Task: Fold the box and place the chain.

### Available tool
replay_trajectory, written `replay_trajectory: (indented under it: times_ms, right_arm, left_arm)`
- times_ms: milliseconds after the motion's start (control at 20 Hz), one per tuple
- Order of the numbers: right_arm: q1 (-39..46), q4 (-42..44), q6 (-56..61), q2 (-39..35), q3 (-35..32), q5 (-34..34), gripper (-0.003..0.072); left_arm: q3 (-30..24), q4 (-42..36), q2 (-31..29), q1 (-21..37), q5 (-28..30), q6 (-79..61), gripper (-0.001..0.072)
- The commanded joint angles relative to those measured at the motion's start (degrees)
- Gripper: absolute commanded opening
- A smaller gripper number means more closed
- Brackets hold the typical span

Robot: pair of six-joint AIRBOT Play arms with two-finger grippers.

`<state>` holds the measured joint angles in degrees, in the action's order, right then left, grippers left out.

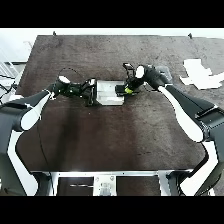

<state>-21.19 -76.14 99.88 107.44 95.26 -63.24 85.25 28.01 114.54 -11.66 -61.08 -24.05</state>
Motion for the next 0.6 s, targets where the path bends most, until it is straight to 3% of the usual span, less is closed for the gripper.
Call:
replay_trajectory:
  times_ms: [0, 550]
  right_arm:
    - [-0.26, -4.98, 3.43, 0.59, 2.23, -3.43, 0.0428]
    - [-3.26, -7.76, 6.47, 3.06, 4.33, -7.65, 0.0426]
  left_arm:
    - [0.02, 0.02, -0.02, 0.00, 0.00, 0.00, 0.0623]
    - [0.02, 0.02, -0.02, 0.00, 0.00, 0.00, 0.0623]
